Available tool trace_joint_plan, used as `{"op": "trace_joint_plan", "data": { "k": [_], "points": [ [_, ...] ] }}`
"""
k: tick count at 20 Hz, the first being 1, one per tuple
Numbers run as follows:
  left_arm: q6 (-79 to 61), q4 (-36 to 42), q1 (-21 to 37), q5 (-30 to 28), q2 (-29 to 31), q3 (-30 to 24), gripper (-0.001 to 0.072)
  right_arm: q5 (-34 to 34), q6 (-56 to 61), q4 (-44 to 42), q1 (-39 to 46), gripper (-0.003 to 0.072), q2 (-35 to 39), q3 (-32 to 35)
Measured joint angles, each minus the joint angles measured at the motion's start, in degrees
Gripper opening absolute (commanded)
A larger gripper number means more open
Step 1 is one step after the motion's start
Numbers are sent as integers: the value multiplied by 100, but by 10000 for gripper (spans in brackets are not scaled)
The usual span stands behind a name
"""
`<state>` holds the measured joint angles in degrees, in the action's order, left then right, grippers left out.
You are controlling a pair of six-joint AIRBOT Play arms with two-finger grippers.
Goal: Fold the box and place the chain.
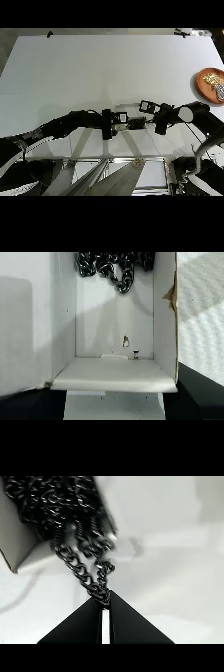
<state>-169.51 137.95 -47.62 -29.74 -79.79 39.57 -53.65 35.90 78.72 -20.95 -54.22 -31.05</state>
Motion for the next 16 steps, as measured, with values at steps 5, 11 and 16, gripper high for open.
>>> {"op": "trace_joint_plan", "data": {
  "k": [5, 11, 16],
  "points": [
    [0, 0, 0, 0, 2, 0, 274, 52, 234, -376, 0, 17, 1021, 2],
    [0, 0, 0, 0, 2, 0, 274, 299, 57, -1834, 0, 17, 2184, 4],
    [0, 0, 0, 0, 0, 0, 274, 350, -289, -2997, 0, 17, 2505, 4]
  ]
}}
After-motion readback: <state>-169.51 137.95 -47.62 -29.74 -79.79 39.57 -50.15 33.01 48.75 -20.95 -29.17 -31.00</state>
